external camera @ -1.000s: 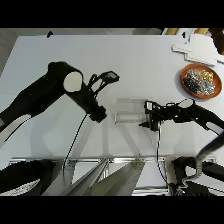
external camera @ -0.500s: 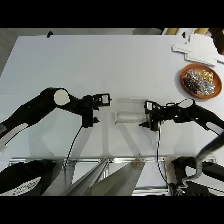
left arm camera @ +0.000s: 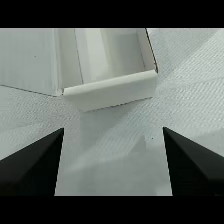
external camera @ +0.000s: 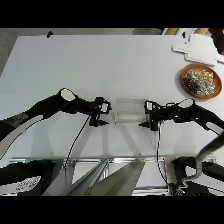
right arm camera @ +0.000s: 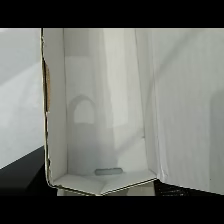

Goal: Fold the box and place the chain.

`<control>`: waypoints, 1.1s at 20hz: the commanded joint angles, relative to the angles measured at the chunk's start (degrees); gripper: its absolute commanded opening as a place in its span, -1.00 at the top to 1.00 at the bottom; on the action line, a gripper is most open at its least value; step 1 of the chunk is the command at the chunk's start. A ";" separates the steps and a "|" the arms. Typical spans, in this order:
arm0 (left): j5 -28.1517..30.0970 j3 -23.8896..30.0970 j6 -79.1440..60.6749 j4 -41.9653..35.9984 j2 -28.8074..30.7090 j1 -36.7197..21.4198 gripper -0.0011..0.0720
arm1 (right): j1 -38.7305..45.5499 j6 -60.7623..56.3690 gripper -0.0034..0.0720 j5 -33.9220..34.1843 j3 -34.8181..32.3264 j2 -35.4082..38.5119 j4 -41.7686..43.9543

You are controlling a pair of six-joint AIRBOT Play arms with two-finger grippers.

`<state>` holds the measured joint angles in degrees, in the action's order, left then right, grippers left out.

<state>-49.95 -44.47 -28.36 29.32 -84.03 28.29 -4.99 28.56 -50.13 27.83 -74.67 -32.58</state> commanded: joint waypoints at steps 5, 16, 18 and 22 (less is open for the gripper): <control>0.00 -2.10 -3.58 -2.99 -5.14 1.46 -0.94 | 0.00 0.00 -0.15 -0.02 0.00 0.04 0.02; -2.19 -3.32 -3.30 -6.60 -6.84 3.34 -0.95 | 0.00 -0.02 -0.15 -0.02 0.00 0.04 0.02; -2.45 -3.32 -3.13 -7.87 -7.08 3.34 -0.95 | 0.00 0.00 -0.15 -0.02 0.00 0.04 0.02; -2.38 -3.32 -3.08 -8.22 -8.35 3.54 -0.94 | 0.00 -0.02 -0.15 0.00 0.00 0.04 0.02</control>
<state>-52.10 -47.75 -31.55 21.98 -91.68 31.64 -4.99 28.64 -50.22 27.83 -74.67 -32.62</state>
